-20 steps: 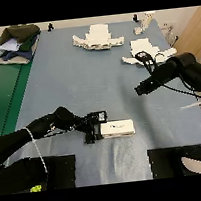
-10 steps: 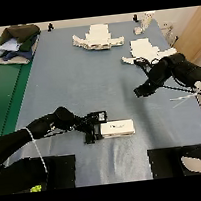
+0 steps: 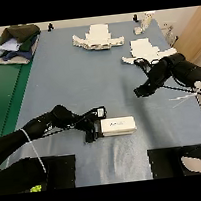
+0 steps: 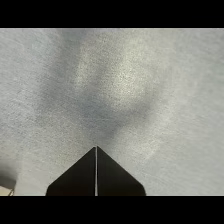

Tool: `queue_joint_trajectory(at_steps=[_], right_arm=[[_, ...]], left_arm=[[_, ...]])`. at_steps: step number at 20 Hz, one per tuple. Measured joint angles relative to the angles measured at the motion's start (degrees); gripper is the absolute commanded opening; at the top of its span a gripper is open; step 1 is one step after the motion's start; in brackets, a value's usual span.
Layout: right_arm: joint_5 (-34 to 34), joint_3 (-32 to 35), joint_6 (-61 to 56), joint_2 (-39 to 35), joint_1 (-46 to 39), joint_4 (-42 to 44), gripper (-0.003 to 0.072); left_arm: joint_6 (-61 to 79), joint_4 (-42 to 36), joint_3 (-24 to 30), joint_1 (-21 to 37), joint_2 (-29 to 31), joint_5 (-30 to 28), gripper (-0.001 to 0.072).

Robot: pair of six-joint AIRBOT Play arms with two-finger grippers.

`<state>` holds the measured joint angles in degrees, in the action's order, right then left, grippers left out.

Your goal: Fold the box.

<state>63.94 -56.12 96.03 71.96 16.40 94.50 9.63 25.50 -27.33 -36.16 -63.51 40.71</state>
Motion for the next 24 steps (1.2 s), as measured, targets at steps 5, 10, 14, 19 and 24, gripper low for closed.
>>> queue_joint_trajectory(at_steps=[5,10,14,19,24], right_arm=[[0.0,0.0,0.0,0.0,0.0,0.0,0.0012],[0.0,0.0,0.0,0.0,0.0,0.0,0.0012],[0.0,0.0,0.0,0.0,0.0,0.0,0.0012],[0.0,0.0,0.0,0.0,0.0,0.0,0.0012],[0.0,0.0,0.0,0.0,0.0,0.0,0.0012]], left_arm=[[-12.2,0.8,-0.3,7.3,6.6,0.1,0.0503],[-27.1,9.1,-3.8,23.5,8.6,-2.0,0.0503],[-32.4,14.3,-11.4,36.9,3.1,-5.4,0.0503],[-35.2,16.3,-25.7,48.3,-10.8,-7.9,0.0503],[-36.3,17.4,-39.5,53.3,-25.2,-10.8,0.0504]])
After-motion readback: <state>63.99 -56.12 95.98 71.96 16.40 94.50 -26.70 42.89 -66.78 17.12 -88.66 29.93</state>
